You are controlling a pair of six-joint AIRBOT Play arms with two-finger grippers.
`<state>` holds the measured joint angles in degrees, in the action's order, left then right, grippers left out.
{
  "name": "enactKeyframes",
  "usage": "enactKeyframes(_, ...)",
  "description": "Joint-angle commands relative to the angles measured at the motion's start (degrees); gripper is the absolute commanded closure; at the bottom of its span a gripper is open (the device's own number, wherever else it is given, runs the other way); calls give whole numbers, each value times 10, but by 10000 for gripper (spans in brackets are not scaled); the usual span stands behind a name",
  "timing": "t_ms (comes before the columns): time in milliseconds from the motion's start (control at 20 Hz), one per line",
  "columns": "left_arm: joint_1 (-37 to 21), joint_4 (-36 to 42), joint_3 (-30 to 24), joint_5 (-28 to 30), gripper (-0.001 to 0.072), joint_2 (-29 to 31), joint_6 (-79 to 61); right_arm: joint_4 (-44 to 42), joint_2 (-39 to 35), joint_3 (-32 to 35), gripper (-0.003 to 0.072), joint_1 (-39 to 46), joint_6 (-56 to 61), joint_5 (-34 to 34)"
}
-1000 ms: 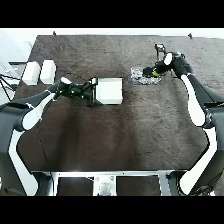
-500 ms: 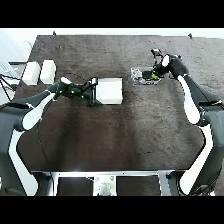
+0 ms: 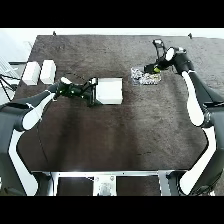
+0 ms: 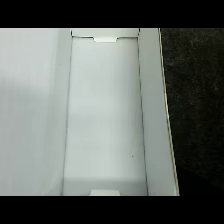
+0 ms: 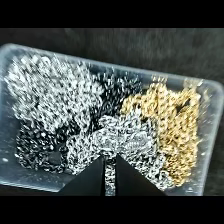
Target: Fold the box and place the chain.
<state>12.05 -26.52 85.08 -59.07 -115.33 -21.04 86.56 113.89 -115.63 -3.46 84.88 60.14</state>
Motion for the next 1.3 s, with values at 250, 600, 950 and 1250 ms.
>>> enactKeyframes(250,0,0,0,0,178,0,0,0,-193,-5,679,-38,-15,3)
enactKeyframes(600,0,0,0,-1,178,0,0,59,-354,-5,679,-125,-16,-5)
enactKeyframes(950,0,0,0,-1,178,0,0,74,-425,-4,679,-241,-31,16)
enactKeyframes(1250,0,0,0,-1,178,0,0,75,-430,18,679,-313,-29,90)
